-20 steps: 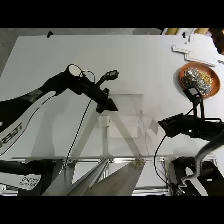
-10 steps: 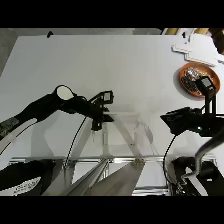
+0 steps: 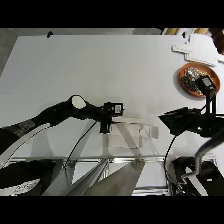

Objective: Fold the box and place the chain.

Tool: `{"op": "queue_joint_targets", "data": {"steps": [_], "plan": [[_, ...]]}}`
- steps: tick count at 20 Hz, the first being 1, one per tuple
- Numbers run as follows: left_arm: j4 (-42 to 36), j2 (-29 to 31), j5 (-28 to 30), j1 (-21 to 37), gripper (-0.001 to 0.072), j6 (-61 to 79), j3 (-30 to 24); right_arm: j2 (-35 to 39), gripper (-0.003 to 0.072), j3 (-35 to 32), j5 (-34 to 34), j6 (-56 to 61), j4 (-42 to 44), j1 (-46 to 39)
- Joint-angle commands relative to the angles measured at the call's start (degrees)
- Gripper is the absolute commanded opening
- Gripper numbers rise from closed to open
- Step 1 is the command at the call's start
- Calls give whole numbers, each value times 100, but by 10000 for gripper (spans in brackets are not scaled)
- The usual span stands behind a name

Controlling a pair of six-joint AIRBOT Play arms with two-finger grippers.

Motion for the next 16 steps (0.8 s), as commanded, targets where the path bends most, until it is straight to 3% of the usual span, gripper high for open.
{"op": "queue_joint_targets", "data": {"steps": [1, 4, 16], "plan": [[-461, -155, 227, -31, 1, 675, -4, 2, 337, 7, 4, -109, 13, 2], [-455, -157, 520, -31, 1, 660, -4, 2, 337, 7, 4, -109, 15, 2], [-450, -378, 544, -31, 3, 660, -4, 2, 336, 7, 11, -251, 15, 2]]}}
